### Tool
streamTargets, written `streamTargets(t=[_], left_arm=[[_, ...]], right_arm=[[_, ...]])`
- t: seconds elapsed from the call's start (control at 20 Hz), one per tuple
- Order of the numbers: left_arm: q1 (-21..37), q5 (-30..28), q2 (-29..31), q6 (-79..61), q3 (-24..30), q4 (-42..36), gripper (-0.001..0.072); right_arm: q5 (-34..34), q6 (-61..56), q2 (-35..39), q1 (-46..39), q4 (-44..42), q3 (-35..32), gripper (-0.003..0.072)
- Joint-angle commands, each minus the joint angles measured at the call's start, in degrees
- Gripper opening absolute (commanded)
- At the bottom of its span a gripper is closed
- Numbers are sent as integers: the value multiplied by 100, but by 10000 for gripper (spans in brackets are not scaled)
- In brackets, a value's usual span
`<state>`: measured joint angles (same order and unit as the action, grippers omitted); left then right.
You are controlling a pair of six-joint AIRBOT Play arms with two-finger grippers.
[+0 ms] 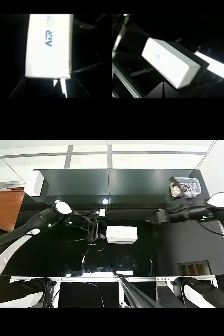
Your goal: Fold the box and place the chain.
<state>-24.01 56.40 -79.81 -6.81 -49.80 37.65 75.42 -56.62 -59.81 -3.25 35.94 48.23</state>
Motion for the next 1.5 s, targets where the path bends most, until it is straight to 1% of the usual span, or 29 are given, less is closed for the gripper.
streamTargets(t=[0.0,0.05,0.15,0.3,0.4,0.5,0.65,0.85,1.0,1.2,1.45], left_arm=[[76,376,470,131,-98,4,709],[22,262,570,131,-98,-236,708],[-210,-168,557,129,-151,-850,706],[-798,-789,107,129,-479,-1082,706],[-1121,-984,-321,142,-778,-1093,702],[-1237,-970,-702,542,-1047,-1088,700],[-1215,-970,-968,887,-1143,-1091,700],[-1161,-892,-994,1180,-1143,-970,700],[-1172,-518,-997,1178,-1143,-931,700],[-1182,-184,-997,1180,-1143,-428,700],[-1182,-66,-994,1176,-1147,-358,700]], right_arm=[[573,-214,503,-778,568,37,13],[570,-214,540,-857,568,37,13],[444,-212,544,-874,562,37,12],[223,-210,544,-870,481,35,13],[186,-192,544,-870,483,35,12],[190,-160,544,-872,503,37,13],[186,-129,544,-872,505,37,13],[157,-31,544,-872,505,37,13],[122,-15,544,-872,505,37,13],[122,-13,544,-872,505,37,13],[125,-15,544,-872,503,37,13]])
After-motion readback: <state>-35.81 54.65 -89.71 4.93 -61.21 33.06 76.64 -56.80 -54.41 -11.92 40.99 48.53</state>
